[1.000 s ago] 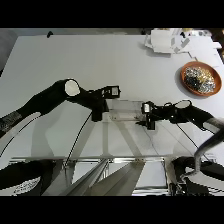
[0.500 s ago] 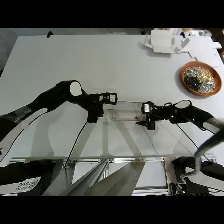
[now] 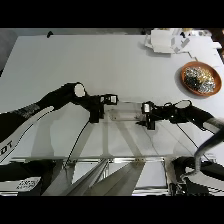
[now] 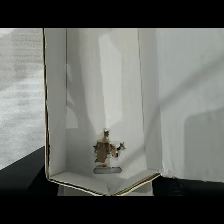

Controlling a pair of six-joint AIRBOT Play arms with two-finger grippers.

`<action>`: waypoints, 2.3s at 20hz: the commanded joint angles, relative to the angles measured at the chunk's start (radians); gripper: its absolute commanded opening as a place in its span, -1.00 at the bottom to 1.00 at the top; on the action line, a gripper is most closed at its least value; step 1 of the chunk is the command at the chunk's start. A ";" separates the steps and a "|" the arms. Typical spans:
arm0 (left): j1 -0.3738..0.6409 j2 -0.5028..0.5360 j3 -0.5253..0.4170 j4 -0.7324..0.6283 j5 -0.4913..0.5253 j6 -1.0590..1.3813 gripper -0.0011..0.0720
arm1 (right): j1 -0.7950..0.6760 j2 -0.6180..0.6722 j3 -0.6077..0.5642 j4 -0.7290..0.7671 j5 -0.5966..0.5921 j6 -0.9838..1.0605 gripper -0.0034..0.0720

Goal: Fold the box and place the chain.

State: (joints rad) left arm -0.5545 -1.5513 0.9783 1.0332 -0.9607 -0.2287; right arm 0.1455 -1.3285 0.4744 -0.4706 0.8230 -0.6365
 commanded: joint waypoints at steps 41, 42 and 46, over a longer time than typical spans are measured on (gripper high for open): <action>-0.096 0.012 0.000 -0.259 0.119 0.130 -0.17 | 0.000 0.001 0.001 0.000 0.000 0.000 0.25; -0.095 0.013 0.000 -0.258 0.110 0.127 -0.17 | 0.000 0.001 0.001 0.000 0.000 0.000 0.25; -0.079 0.040 0.000 -0.253 0.000 0.023 -0.96 | 0.000 0.001 0.001 0.000 0.000 0.000 0.25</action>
State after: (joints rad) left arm -0.6453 -1.5276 0.9783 0.7757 -0.8810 -0.1352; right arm 0.1455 -1.3285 0.4744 -0.4725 0.8234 -0.6403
